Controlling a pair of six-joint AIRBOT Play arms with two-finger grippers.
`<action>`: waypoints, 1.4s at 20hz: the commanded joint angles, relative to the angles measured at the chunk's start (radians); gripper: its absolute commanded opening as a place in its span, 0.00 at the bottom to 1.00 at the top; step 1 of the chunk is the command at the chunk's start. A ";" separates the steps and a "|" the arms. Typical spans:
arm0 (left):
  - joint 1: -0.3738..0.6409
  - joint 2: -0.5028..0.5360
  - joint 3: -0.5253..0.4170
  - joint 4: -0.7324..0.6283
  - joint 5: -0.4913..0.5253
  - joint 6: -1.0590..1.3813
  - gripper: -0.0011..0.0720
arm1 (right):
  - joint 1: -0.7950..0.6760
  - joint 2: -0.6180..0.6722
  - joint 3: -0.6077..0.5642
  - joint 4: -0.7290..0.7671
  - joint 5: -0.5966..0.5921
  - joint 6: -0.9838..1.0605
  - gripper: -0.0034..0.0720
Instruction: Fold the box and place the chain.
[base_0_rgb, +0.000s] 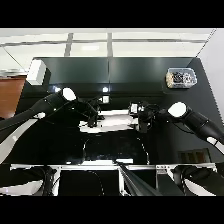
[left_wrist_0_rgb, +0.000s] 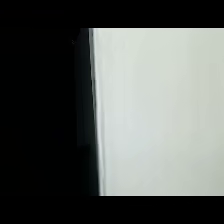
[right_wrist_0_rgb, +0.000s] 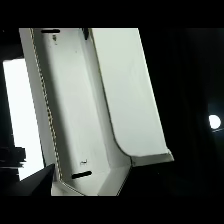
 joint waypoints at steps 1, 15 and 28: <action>-0.001 0.000 0.013 0.002 -0.031 -0.001 0.05 | 0.000 -0.019 0.001 0.043 0.042 -0.018 0.95; -0.048 -0.002 0.027 0.149 -0.013 -0.084 0.05 | 0.000 -0.190 0.001 0.125 0.039 -0.253 0.95; -0.048 -0.002 0.027 0.150 0.007 -0.105 0.05 | -0.018 -0.210 0.001 0.109 0.039 -0.266 0.95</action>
